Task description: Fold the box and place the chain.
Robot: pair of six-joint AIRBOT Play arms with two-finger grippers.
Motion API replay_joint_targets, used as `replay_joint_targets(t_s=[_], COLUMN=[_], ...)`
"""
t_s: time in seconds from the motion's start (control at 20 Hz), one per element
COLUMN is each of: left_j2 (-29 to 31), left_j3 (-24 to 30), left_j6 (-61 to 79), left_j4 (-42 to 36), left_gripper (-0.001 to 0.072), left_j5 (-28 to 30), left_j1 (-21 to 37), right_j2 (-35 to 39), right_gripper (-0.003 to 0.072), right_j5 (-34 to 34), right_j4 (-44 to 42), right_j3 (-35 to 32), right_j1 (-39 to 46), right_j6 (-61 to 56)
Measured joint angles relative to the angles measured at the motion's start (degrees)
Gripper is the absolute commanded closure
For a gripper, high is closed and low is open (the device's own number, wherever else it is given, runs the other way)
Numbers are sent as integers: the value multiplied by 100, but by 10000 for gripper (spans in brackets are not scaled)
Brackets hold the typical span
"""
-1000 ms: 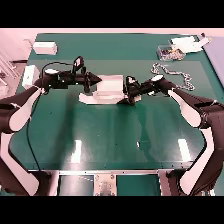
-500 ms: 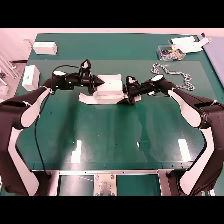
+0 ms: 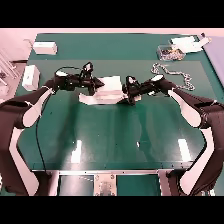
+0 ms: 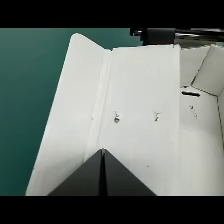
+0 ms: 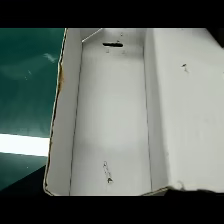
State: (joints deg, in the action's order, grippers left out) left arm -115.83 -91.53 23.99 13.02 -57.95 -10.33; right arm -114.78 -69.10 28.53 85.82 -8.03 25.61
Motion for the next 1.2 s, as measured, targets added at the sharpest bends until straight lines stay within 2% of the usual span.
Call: replay_joint_targets(t_s=[0.2, 0.35, 0.4, 0.45, 0.5, 0.7, 0.75, 0.8, 0.85, 1.2], left_j2=[328, 704, 796, 876, 933, 1045, 1054, 1058, 1067, 1056], left_j3=[-214, -275, -282, -289, -293, -234, -188, -125, -48, 616], left_j6=[-188, -417, -496, -586, -699, -1108, -1165, -1207, -1241, -1314], left_j4=[-39, 208, 354, 542, 730, 1729, 1919, 2072, 2179, 2450], left_gripper=[687, 684, 593, 369, 331, 329, 264, 95, 38, 41], left_j5=[-579, -1145, -1346, -1561, -1735, -2142, -2168, -2162, -2131, -1303], left_j1=[203, 452, 533, 610, 664, 704, 684, 673, 658, 621], right_j2=[0, 0, 0, 0, 0, 0, 0, 0, 0, 0], right_gripper=[102, 102, 102, 103, 102, 103, 102, 102, 103, 102], right_j5=[2, 2, 2, 2, 2, 2, 2, 2, 2, 2], right_j4=[11, 9, 9, 7, 7, 0, 2, 0, 0, 0], right_j3=[0, 0, 0, 0, 0, 0, 0, 0, 0, 0], right_j1=[-2, -2, -2, -2, -2, -2, -2, -2, -2, -2], right_j6=[4, 4, 2, 2, 2, 0, 0, 0, -2, -7])
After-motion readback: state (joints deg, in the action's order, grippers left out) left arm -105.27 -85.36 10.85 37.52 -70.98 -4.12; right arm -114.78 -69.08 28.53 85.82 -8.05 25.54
